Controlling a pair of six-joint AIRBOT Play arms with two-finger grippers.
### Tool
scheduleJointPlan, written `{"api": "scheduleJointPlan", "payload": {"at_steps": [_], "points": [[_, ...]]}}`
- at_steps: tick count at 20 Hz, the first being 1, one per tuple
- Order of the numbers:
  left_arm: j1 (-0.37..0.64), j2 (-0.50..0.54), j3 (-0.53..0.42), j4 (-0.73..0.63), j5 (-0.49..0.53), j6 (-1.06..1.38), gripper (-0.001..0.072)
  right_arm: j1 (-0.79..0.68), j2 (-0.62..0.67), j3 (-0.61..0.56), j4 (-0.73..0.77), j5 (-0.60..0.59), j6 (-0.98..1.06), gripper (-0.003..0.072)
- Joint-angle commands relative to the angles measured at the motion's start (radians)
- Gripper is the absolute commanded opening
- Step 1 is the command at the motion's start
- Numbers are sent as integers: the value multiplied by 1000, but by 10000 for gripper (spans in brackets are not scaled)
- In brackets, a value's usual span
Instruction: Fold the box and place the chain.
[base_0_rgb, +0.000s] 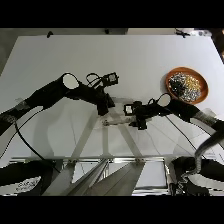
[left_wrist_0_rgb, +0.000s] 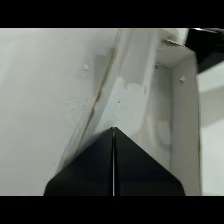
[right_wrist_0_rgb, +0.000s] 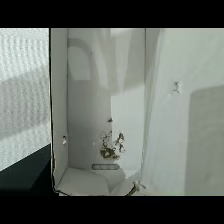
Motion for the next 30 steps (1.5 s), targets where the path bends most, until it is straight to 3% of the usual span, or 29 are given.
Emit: {"api": "scheduleJointPlan", "payload": {"at_steps": [1, 4, 9, 15, 21, 24, 30], "points": [[0, -35, 0, 111, 85, -161, 5, 1, 0, 0, -3, -2, -5, 298], [0, -76, 0, 201, 63, -253, 5, 1, 0, 0, -2, -2, -5, 298], [0, -87, 0, 202, -31, -256, 5, 1, 0, 0, -3, -2, -5, 298], [0, -47, 0, 197, -27, -251, 15, 1, 0, 0, -2, -2, -5, 298], [5, 43, 0, 205, -40, -246, 273, 1, 0, 0, -3, -2, -5, 298], [30, 101, 0, 249, -141, -245, 273, 1, 0, 0, -2, -2, -5, 298], [55, 160, 0, 407, -473, -180, 271, 1, 0, 0, -3, -2, -5, 298]]}}
